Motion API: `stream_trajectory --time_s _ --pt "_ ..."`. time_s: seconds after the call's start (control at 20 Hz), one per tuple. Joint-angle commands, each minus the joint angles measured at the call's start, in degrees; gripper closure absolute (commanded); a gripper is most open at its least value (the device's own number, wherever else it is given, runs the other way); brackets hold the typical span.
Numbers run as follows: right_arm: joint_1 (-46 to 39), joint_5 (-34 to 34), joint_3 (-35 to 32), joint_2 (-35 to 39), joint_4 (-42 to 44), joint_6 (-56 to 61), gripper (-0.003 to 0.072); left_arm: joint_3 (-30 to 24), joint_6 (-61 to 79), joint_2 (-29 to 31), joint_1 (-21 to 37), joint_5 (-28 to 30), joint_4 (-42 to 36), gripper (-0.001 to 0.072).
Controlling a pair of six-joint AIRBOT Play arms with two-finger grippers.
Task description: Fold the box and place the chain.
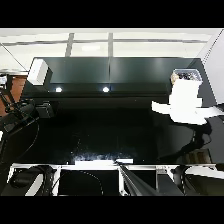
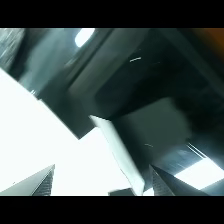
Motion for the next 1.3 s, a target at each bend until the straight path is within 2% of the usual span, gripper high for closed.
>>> stream_trajectory --time_s 0.0,0.05,0.1,0.15,0.45,0.5,0.55,0.6,0.8,0.9,1.0,1.05,1.25 --pt "1.22 9.09 7.26 -9.20 1.38 -3.61 -0.0022 -0.02 0.02 -0.02 -0.02 0.20 0.61 0.0025" --pt "1.95 7.72 7.96 -9.66 -0.87 -3.17 0.0006 -0.02 0.02 -0.04 0.00 0.22 0.61 0.0025" --pt "2.78 5.81 8.13 -9.70 -2.84 -2.93 0.0113 -0.02 0.02 -0.04 0.00 0.31 0.61 0.0025" --pt "3.52 5.27 8.13 -9.75 -3.48 -3.08 0.0143 -0.02 0.00 -0.04 0.00 0.48 0.61 0.0025" --pt "6.54 10.60 8.13 -11.19 -6.40 -2.97 0.0143 -0.02 0.00 -0.04 0.00 0.85 0.61 0.0025" --pt "6.69 12.15 8.13 -11.19 -5.55 -3.45 0.0252 -0.02 0.00 -0.04 0.00 0.85 0.61 0.0025" --pt "6.69 14.23 8.13 -11.17 -4.09 -4.11 0.0527 -0.02 0.00 -0.04 0.00 0.87 0.61 0.0025" --pt "6.69 16.68 8.13 -11.17 -2.21 -5.31 0.0633 -0.02 0.00 -0.04 0.00 0.90 0.63 0.0025" --pt "7.72 27.71 8.04 -10.25 2.97 -6.73 0.0636 -0.02 0.00 -0.04 0.00 0.87 0.61 0.0026" --pt "9.51 29.97 7.39 -8.22 3.28 -6.47 0.0637 -0.02 0.00 -0.04 0.00 0.85 0.61 0.0025" --pt "12.04 27.50 4.48 -4.02 3.65 -6.49 0.0637 -0.02 0.00 -0.04 0.00 0.87 0.61 0.0025" --pt "13.68 24.22 1.68 -0.94 4.76 -6.80 0.0637 -0.02 0.02 -0.04 0.00 0.87 0.61 0.0025" --pt "25.55 9.84 -15.37 15.54 14.38 -13.20 0.0637 -0.04 -0.02 -0.04 -0.02 0.33 0.17 0.0026"
